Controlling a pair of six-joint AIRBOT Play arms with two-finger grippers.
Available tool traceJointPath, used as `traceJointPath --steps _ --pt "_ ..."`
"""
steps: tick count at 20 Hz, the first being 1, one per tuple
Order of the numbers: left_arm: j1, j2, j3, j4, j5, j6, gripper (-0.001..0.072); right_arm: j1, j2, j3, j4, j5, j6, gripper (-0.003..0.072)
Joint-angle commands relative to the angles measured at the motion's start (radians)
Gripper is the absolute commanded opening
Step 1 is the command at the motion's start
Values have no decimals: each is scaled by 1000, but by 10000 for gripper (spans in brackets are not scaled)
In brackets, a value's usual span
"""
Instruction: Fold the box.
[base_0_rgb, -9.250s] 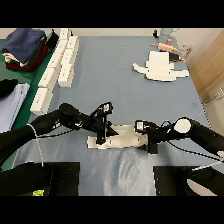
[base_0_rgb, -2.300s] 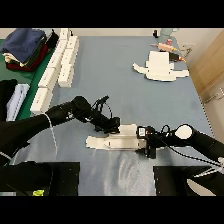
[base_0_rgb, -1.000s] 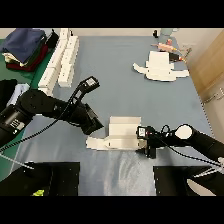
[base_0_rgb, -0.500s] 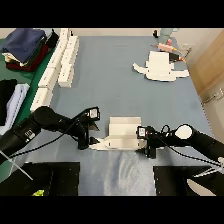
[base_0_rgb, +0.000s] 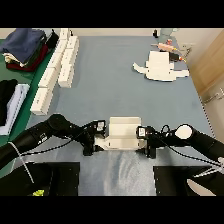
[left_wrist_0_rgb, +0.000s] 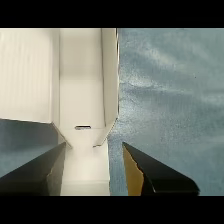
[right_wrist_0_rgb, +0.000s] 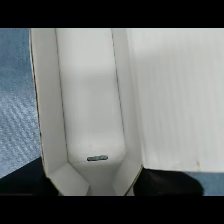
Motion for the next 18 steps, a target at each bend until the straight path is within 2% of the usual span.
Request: traceJointPath --steps 1,2,6,7,8,12,13,18 --pt "-24 -48 -3 -39 75 17 546 0 0 1 0 0 0 597" --pt "-26 -58 -2 -48 85 19 519 0 0 1 0 0 0 597" --pt "-49 -76 -2 -51 125 31 516 0 0 1 0 0 0 598" --pt "-53 -77 -2 -61 135 52 380 0 0 1 0 0 0 597" --pt "-55 -77 -2 -70 134 77 303 0 0 1 0 0 0 597" --pt "-74 -89 -2 -118 145 93 288 0 0 1 0 0 0 597" --pt "-77 -95 -2 -125 148 98 217 0 0 1 0 0 0 598" --pt "-106 -114 -2 -253 170 201 215 0 0 1 0 0 0 598"
